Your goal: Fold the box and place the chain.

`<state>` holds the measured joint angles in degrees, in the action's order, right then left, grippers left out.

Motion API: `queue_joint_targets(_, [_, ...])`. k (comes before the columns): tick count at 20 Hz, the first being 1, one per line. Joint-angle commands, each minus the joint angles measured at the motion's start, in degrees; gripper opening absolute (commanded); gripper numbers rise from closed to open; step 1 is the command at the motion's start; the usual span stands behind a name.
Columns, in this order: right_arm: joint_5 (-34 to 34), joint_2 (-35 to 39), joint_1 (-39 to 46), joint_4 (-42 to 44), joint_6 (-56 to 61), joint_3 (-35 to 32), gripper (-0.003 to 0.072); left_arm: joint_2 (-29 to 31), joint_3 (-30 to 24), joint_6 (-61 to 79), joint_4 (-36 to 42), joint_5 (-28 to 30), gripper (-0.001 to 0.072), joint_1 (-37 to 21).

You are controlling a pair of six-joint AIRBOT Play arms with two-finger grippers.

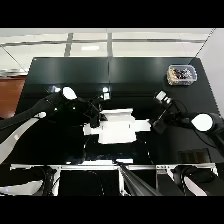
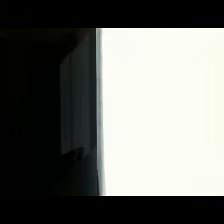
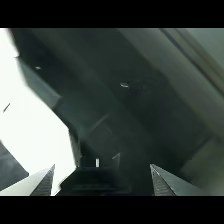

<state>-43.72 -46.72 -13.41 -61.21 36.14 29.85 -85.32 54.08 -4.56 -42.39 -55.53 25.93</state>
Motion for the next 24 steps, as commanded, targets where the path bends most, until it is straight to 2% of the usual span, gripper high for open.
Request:
queue_joint_targets(1, [0.72,-0.26,-3.78,6.47,-15.96,-2.71,0.0683,-0.72,-0.24,2.84,-2.67,4.28,0.0027,1.11])
queue_joint_targets(4, [2.56,-1.6,-8.46,7.41,-21.22,-4.26,0.0683,-1.18,-0.24,2.84,-2.6,4.35,0.0028,1.18])
queue_joint_targets(9, [2.64,-5.62,-12.5,9.84,-22.47,-4.33,0.0686,-1.18,-0.24,2.84,-2.58,4.07,0.0028,1.18])
queue_joint_targets(12, [2.73,-8.15,-14.32,10.71,-30.08,-4.33,0.0685,-1.18,-0.24,2.84,-2.56,4.09,0.0028,1.18])
queue_joint_targets(15, [3.32,-11.52,-15.85,16.74,-38.16,-4.33,0.0684,-1.18,-0.24,2.84,-2.56,4.07,0.0028,1.18])
queue_joint_targets(18, [8.48,-12.9,-18.16,18.88,-40.06,-4.33,0.0684,-1.18,-0.24,2.82,-2.51,3.96,0.0028,1.18])
queue_joint_targets(20, [10.67,-12.94,-18.01,20.72,-39.34,-3.87,0.0683,-1.18,-0.24,2.82,-2.49,3.87,0.0028,1.18])
queue_joint_targets(22, [5.9,-12.96,-15.76,20.26,-38.8,-0.72,0.0682,-1.18,-0.24,2.82,-2.1,3.87,0.0028,1.18])
queue_joint_targets(24, [5.4,-12.96,-12.5,20.57,-38.82,1.95,0.0683,-1.18,-0.24,2.82,-1.9,3.87,0.0028,1.18])
